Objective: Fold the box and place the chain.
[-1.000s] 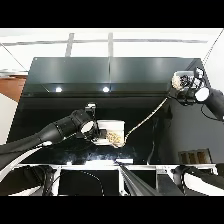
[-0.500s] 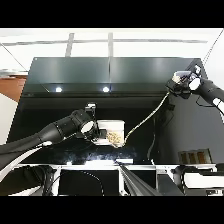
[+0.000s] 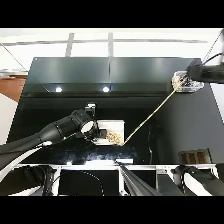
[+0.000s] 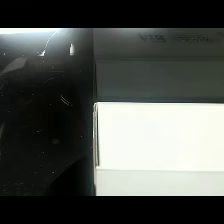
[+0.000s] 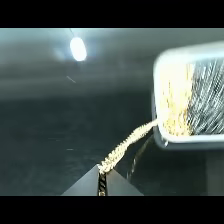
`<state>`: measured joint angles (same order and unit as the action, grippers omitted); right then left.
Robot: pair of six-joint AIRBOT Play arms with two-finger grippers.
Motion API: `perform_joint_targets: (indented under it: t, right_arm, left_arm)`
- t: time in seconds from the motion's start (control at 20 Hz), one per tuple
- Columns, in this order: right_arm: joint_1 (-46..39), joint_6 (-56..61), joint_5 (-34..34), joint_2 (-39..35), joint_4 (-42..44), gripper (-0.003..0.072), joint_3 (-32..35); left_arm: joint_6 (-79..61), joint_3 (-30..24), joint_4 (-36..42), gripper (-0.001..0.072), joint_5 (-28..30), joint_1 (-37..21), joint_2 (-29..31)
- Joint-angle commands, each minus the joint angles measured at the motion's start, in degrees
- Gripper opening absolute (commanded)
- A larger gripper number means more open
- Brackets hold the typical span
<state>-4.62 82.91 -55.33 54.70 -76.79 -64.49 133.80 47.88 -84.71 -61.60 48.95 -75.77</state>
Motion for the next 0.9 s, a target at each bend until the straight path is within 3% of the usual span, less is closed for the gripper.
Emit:
perform_joint_targets:
  t: [0.0,0.2,0.3,0.55,0.85]
  right_arm:
    - [0.02,-4.33,-9.88,-14.19,4.81,0.0033,-3.19]
    - [0.04,-8.17,-26.49,-18.38,18.08,0.0034,-3.67]
    - [0.37,-10.05,-29.99,-18.34,23.39,0.0034,-2.51]
    - [6.45,-10.05,-27.93,-18.32,30.99,0.0035,7.17]
    - [19.74,-8.44,-14.05,-16.92,35.45,0.0035,17.88]
  left_arm:
    - [-0.04,-0.02,0.15,0.0032,-0.02,0.04,-0.02]
    - [-0.04,-0.02,0.15,0.0032,-0.02,0.04,-0.02]
    - [-0.04,-0.02,0.11,0.0032,0.02,0.04,-0.02]
    - [-0.04,-0.02,0.15,0.0032,-0.20,0.04,-0.02]
    - [-0.04,-0.02,0.13,0.0032,-0.20,0.04,-0.02]
